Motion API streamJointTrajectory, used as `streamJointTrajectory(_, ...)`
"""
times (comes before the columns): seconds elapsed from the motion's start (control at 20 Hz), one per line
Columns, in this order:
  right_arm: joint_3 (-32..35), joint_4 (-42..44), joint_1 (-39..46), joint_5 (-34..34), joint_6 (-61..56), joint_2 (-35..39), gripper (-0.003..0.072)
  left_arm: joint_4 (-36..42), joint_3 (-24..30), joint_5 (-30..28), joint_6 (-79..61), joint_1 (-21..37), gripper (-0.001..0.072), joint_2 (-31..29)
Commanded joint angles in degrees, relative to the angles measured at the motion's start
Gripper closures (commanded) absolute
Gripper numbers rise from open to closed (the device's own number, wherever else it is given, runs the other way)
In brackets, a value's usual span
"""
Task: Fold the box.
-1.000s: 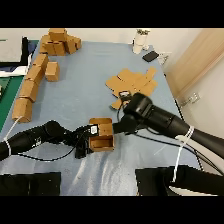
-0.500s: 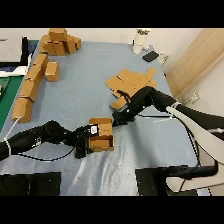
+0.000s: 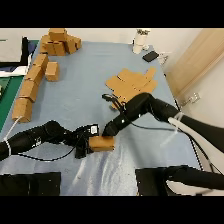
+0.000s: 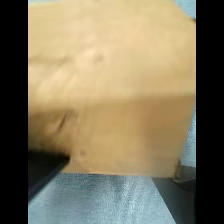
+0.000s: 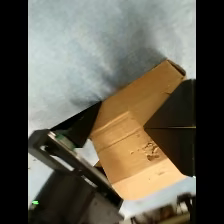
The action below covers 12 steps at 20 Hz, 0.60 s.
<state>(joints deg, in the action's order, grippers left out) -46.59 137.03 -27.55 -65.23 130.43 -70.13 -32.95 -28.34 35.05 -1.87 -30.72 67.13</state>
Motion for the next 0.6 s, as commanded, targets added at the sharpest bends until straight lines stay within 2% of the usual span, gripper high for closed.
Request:
streamJointTrajectory(0.0,8.90,-6.19,-7.21,13.68,1.14,9.49,0.0683,-0.04,-0.04,-0.04,-0.02,0.00,0.0321,0.00)
streamJointTrajectory(0.1,13.05,-9.25,-11.23,19.39,1.66,13.62,0.0682,-0.04,-0.04,-0.02,-0.02,0.00,0.0321,0.00)
streamJointTrajectory(0.25,15.12,-17.77,-17.18,25.59,1.62,19.87,0.0682,-0.04,-0.04,-0.02,-0.02,0.00,0.0321,0.00)
streamJointTrajectory(0.4,15.12,-21.88,-20.37,29.40,1.64,25.79,0.0681,-0.04,-0.04,-0.02,-0.02,0.00,0.0321,0.00)
streamJointTrajectory(0.45,15.12,-22.49,-20.72,29.09,1.64,27.06,0.0649,-0.04,-0.04,-0.02,-0.02,0.00,0.0321,0.00)
streamJointTrajectory(0.5,15.12,-22.80,-20.72,28.39,1.68,27.80,0.0422,-0.04,-0.04,-0.02,-0.02,0.00,0.0321,0.00)
streamJointTrajectory(0.55,15.12,-22.97,-20.70,27.74,2.71,27.89,0.0250,-0.04,-0.04,-0.02,-0.02,0.00,0.0321,0.00)
